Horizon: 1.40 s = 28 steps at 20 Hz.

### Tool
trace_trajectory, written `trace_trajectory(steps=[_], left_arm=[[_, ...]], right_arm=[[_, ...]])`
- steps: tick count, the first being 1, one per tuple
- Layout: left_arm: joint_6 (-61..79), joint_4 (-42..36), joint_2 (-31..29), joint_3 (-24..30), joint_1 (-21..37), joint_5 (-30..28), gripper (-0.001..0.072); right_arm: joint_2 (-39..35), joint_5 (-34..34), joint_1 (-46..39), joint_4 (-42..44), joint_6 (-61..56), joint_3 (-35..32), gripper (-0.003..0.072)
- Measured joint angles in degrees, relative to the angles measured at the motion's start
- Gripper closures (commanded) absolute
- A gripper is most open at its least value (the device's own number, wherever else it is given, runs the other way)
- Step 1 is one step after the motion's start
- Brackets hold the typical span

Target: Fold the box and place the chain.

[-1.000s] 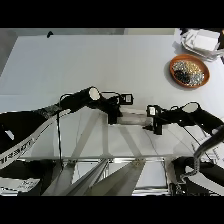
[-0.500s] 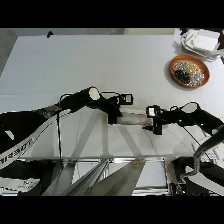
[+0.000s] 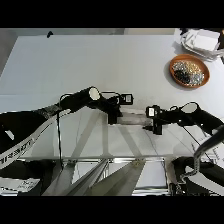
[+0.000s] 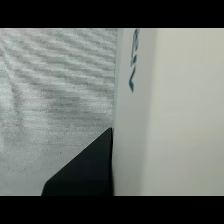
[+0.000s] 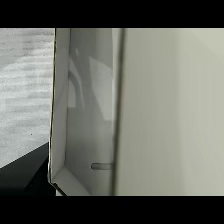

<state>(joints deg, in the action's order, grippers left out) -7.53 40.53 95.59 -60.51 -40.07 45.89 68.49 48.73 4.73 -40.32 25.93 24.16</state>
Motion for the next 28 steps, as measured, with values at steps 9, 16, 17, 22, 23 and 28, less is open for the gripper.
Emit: trace_trajectory(steps=[9, 16, 17, 22, 23, 28], left_arm=[[-0.02, -0.11, 0.09, 0.00, -0.07, -0.20, 0.0698], [0.00, -0.04, 0.09, 0.00, -0.09, 0.26, 0.0698], [0.00, -0.11, 0.09, 0.00, -0.09, 0.26, 0.0698], [0.00, -0.02, 0.09, 0.00, -0.07, 0.09, 0.0698], [0.00, -0.02, 0.09, 0.00, -0.07, 0.09, 0.0698], [0.00, 0.00, 0.09, 0.00, -0.04, 0.04, 0.0698]], right_arm=[[0.07, -0.26, -0.07, -0.61, -4.20, 0.00, 0.0161], [0.02, 1.92, -1.07, -0.15, -5.09, -0.02, 0.0098], [-0.02, 2.21, -1.33, -0.13, -5.11, -0.02, 0.0053], [-0.11, 2.95, -1.88, 0.09, -5.14, -0.02, 0.0024], [-0.11, 3.08, -1.90, 0.17, -5.14, -0.02, 0.0024], [-0.55, 3.89, -1.99, 0.85, -5.64, -0.04, 0.0024]])
